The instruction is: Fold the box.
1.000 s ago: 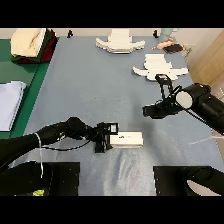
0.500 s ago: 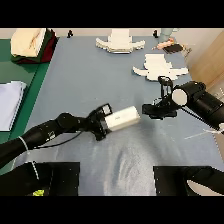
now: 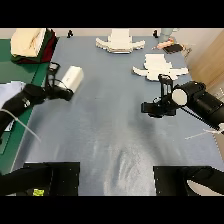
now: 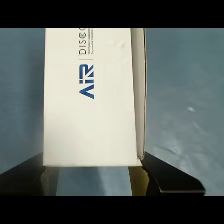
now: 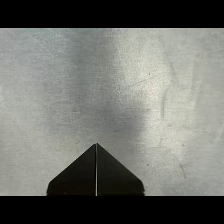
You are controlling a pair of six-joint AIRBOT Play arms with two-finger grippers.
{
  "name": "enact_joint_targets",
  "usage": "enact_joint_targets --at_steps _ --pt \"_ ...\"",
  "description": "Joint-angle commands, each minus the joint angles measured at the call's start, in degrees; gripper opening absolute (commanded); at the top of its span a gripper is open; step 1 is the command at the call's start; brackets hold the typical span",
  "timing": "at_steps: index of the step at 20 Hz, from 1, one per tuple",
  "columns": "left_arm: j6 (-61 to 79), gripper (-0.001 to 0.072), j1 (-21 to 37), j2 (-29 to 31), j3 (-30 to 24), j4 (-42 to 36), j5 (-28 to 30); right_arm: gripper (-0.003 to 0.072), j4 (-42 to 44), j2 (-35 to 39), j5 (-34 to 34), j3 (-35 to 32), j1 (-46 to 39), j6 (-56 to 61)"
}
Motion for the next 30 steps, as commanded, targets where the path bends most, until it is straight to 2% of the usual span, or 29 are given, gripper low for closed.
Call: enact_joint_targets --at_steps 1,5,7,11,14,18,30 --pt "-5.3 0.0525 9.1 -12.1 15.4 1.3 -4.7 0.0004 0.0 0.0 -0.3 0.0 0.0 0.0" --pt "-6.8 0.0525 9.7 -25.3 32.7 1.3 -4.6 0.0004 0.1 0.0 -0.3 0.0 0.0 0.0" --pt "-6.9 0.0525 9.7 -30.8 39.5 1.3 -4.6 0.0005 0.0 0.0 -0.3 0.0 0.0 0.0" --pt "-7.0 0.0525 9.7 -39.1 48.0 1.3 -5.8 0.0004 0.5 0.0 -0.3 0.0 0.0 0.0" --pt "-6.9 0.0525 9.7 -43.0 50.6 1.4 -5.1 0.0004 1.0 0.0 -0.3 0.0 0.0 0.0" --pt "-6.2 0.0525 9.7 -45.0 50.8 3.3 -4.4 0.0005 1.1 0.0 -0.3 0.0 0.0 0.0" --pt "-6.3 0.0525 9.6 -45.4 50.8 3.2 -4.0 0.0005 2.9 0.0 -0.3 0.0 0.0 0.0"
